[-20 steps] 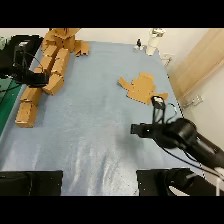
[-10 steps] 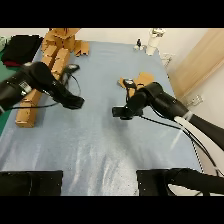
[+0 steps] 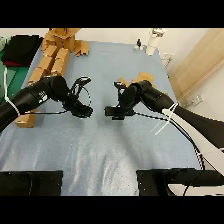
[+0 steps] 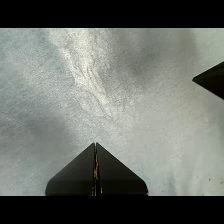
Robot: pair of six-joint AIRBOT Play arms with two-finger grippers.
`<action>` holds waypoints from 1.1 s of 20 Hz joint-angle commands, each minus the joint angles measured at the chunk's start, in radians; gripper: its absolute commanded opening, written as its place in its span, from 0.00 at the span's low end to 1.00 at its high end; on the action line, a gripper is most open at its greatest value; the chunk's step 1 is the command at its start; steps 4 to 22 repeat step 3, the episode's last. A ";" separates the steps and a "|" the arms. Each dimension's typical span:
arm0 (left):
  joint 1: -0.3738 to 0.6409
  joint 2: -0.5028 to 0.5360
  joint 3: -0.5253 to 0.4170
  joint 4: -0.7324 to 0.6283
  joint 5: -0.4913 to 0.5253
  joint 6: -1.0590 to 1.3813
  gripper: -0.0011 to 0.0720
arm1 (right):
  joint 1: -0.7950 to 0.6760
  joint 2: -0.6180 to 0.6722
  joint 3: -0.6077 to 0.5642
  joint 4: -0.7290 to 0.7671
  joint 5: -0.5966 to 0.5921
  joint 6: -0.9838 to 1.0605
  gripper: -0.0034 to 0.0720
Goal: Fold the box.
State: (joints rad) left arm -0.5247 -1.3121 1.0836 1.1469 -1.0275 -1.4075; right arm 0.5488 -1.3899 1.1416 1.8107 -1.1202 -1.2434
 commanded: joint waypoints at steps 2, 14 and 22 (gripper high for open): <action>-0.005 -0.003 -0.002 0.000 0.007 -0.002 0.03 | 0.000 -0.005 0.004 0.011 -0.003 -0.006 0.05; -0.005 -0.003 -0.002 0.000 0.007 -0.002 0.03 | 0.000 -0.005 0.004 0.011 -0.003 -0.006 0.05; -0.005 -0.003 -0.002 0.000 0.007 -0.002 0.03 | 0.000 -0.005 0.004 0.011 -0.003 -0.006 0.05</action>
